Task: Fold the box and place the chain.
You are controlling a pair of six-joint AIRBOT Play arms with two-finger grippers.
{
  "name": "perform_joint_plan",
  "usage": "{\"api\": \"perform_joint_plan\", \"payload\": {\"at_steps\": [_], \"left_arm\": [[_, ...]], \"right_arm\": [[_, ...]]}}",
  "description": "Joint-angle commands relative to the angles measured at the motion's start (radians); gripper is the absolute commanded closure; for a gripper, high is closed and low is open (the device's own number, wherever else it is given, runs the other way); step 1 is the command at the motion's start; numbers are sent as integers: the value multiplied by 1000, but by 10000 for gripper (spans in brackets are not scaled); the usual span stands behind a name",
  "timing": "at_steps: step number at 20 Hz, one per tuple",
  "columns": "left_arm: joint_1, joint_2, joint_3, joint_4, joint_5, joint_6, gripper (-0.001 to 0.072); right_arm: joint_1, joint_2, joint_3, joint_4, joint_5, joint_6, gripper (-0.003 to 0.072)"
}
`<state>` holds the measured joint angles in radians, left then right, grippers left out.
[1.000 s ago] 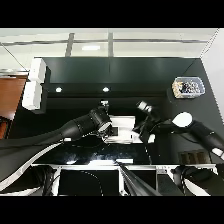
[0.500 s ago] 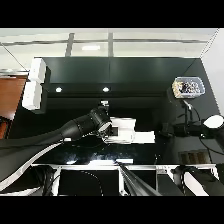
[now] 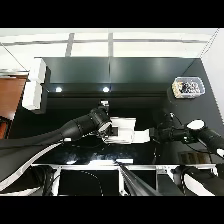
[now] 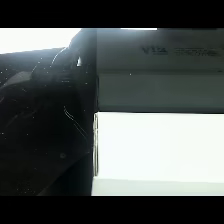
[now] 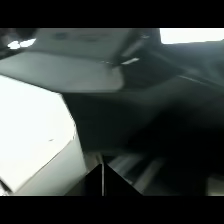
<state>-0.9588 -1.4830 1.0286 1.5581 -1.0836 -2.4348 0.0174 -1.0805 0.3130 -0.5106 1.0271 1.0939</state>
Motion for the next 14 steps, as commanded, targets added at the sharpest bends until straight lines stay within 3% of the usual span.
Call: {"api": "perform_joint_plan", "payload": {"at_steps": [1, 2, 3, 4, 9, 14], "left_arm": [[1, 0, 1, 1, 0, 0, 682], [1, 0, 1, 1, 0, 0, 682], [1, 0, 1, 1, -2, 0, 682], [1, 0, 1, 1, -2, 0, 682], [1, 0, 1, 0, -2, 0, 682], [1, 0, 1, 1, -2, 0, 682]], "right_arm": [[32, -18, 38, 81, 33, -64, 669], [33, -18, 60, 79, 67, -66, 464], [33, -18, 79, 72, 98, -66, 134], [33, -18, 98, 64, 124, -66, 46], [50, -18, 115, 73, 136, -36, 49], [226, -18, 170, 12, -15, 66, 59]]}}
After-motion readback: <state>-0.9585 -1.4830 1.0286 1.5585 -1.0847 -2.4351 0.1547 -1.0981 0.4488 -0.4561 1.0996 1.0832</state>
